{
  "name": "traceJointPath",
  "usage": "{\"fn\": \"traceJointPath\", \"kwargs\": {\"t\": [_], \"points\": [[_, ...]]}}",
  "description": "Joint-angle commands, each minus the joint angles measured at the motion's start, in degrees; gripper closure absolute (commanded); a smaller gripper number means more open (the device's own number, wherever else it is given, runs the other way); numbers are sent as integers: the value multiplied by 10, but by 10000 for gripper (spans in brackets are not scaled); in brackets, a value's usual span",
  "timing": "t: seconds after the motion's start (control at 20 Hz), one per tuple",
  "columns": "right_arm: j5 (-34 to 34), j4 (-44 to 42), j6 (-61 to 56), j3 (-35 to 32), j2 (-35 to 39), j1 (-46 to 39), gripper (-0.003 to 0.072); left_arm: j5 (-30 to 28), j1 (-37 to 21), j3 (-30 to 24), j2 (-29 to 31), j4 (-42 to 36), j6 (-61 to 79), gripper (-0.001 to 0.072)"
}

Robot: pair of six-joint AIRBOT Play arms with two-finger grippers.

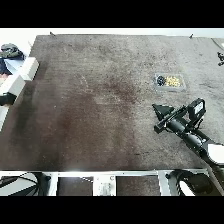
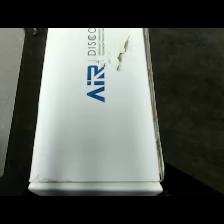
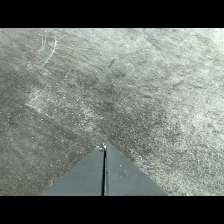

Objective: Fold the box and place the chain.

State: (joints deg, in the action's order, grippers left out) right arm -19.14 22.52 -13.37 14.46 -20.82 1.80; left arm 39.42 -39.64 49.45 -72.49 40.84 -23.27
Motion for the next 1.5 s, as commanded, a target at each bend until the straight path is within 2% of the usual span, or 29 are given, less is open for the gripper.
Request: {"fn": "traceJointPath", "kwargs": {"t": [0.0,0.25,0.7,0.75,0.8,0.85,1.0,1.2,1.45], "points": [[1,2,0,0,0,0,700,-22,-17,-18,-23,27,2,704],[1,2,0,0,0,0,700,-37,-17,-18,-68,29,29,703],[1,2,0,0,0,0,700,-61,-17,-18,-105,29,83,698],[1,2,0,0,0,0,700,-66,-17,-18,-105,30,85,657],[1,2,0,0,0,0,700,-72,-17,-18,-105,30,87,279],[1,2,0,0,0,0,700,-80,-17,-18,-105,30,87,-11],[1,2,0,0,0,0,700,-72,-17,-12,-103,30,86,-11],[1,2,0,0,0,0,700,3,-17,7,-99,30,75,-11],[5,2,0,0,0,0,700,24,-17,9,-22,30,66,-11]]}}
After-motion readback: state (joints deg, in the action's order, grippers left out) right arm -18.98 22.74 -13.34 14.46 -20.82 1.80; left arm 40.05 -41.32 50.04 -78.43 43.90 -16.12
